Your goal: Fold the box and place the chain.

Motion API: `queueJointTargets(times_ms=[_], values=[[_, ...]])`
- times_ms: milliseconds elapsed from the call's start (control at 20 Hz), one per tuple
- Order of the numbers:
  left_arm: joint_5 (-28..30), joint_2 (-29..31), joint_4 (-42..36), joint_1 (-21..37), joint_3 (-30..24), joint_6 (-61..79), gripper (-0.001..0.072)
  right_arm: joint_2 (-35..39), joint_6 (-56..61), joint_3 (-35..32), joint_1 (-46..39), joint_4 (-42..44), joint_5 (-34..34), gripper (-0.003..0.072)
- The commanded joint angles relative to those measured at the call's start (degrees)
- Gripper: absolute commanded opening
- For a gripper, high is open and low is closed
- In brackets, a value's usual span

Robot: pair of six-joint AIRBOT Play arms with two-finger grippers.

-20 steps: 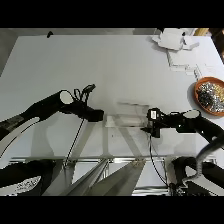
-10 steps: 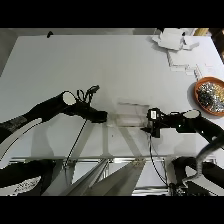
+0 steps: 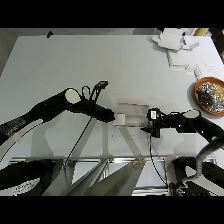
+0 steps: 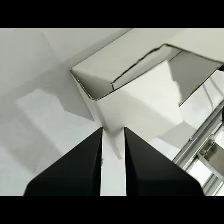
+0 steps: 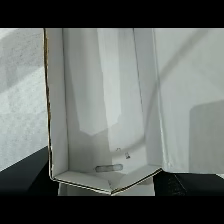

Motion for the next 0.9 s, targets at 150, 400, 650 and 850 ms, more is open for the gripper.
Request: queueJointTargets(times_ms=[150,400,650,850], values=[[1.42,-0.76,0.02,-2.67,0.63,-1.75,0.0191,0.00,0.02,-0.02,0.00,0.02,0.00,0.0402],[1.29,-2.25,6.91,-5.07,3.45,-9.42,0.0291,0.00,0.02,-0.02,0.00,0.00,0.00,0.0402],[0.79,-3.82,17.11,-8.20,8.17,-21.42,0.0291,0.00,0.02,-0.02,0.00,0.02,0.00,0.0402],[-2.03,-5.92,23.21,-10.23,12.22,-28.11,0.0290,0.00,0.02,-0.02,0.00,0.00,0.00,0.0402]])
